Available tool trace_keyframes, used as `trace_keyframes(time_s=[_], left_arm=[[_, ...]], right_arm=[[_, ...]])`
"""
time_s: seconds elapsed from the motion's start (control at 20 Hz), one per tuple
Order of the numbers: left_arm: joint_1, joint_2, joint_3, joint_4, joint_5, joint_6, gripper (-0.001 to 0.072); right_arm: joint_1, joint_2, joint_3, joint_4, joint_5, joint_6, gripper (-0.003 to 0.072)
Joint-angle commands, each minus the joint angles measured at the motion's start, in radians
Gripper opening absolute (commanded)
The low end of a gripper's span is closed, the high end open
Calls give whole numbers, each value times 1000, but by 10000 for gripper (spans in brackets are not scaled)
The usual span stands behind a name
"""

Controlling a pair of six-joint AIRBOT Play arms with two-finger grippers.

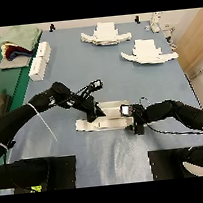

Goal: Fold the box.

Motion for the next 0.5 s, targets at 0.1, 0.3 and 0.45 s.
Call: trace_keyframes(time_s=[0.1, 0.3, 0.45], left_arm=[[1, 0, 1, -20, 2, -9, 425], [11, 24, 1, 13, -5, -34, 426], [63, 121, 1, 149, -44, -182, 425]], right_arm=[[0, 0, 1, 0, 0, 0, 518], [0, 0, 1, 0, 0, 0, 518], [0, 0, 1, 0, 0, 0, 518]])
